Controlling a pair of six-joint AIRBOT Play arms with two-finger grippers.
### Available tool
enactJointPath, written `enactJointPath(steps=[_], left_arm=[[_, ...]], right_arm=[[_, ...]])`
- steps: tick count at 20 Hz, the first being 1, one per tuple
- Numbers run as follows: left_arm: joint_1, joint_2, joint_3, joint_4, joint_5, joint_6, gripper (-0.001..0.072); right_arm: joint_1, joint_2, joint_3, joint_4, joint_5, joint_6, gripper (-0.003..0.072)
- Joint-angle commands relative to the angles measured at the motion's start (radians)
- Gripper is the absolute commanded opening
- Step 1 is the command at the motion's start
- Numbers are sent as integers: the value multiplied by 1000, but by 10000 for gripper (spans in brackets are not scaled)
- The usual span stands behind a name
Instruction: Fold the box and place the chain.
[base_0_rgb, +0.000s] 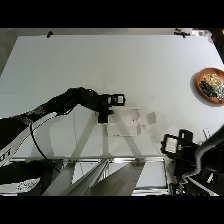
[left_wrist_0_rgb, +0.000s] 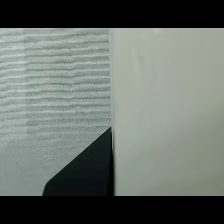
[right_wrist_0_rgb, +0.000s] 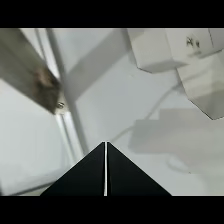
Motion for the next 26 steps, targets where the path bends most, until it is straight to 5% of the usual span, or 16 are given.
enactJointPath(steps=[1,3,4,5,6,7,10,14,18,21,26], left_arm=[[0,-1,-1,0,0,0,10],[0,-1,-1,0,0,0,10],[0,-1,-1,0,1,0,10],[0,-1,-1,0,0,0,10],[0,-1,-1,0,0,0,10],[0,-1,-1,0,0,0,10],[0,-1,-1,0,0,0,10],[0,-1,-1,0,0,0,10],[0,-1,-1,0,0,0,10],[0,-1,-1,0,0,0,10],[0,-1,-1,0,0,0,10]], right_arm=[[18,-88,-146,-126,-182,-151,14],[18,-151,-184,-160,-270,-176,42],[18,-180,-184,-163,-307,-176,200],[18,-210,-184,-166,-368,-176,479],[18,-231,-186,-171,-437,-176,641],[18,-249,-187,-172,-512,-176,679],[16,-299,-190,-174,-665,-176,695],[-126,-321,-239,-120,-725,-211,695],[-243,-320,-256,207,-712,-619,693],[-275,-320,-278,288,-711,-911,694],[-286,-318,-346,346,-705,-974,697]])
